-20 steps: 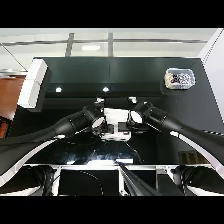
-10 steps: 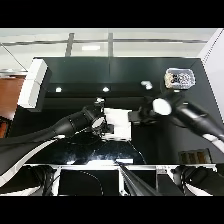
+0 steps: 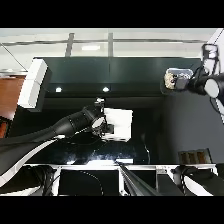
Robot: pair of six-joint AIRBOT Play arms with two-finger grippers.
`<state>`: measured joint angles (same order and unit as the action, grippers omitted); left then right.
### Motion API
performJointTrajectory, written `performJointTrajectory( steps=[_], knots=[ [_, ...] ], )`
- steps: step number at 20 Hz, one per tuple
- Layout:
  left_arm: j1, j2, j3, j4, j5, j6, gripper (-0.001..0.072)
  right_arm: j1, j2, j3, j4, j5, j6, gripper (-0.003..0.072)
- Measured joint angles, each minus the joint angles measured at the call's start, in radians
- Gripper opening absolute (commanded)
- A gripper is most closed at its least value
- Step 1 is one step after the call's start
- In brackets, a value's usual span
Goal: Fold the box and place the chain.
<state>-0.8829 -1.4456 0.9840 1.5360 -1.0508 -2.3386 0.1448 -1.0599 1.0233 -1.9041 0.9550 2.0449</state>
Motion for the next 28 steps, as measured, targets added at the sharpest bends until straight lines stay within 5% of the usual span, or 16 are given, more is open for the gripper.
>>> performJointTrajectory(
  steps=[4,10,12,28],
  knots=[
    [0.0,0.0,0.0,0.0,0.0,0.0,0.0029,-0.16,-0.247,0.2,0.103,-0.107,0.0,0.0701],
    [0.0,0.0,0.0,0.0,-0.004,0.0,0.0029,-0.279,-0.623,0.569,0.242,0.034,0.016,0.0697],
    [0.0,0.0,0.0,0.0,-0.003,0.0,0.0029,-0.299,-0.695,0.634,0.262,0.071,0.034,0.0642],
    [0.0,0.0,0.0,0.0,0.0,0.0,0.0029,-0.358,-0.863,0.708,0.296,0.019,0.095,0.062]
  ],
)
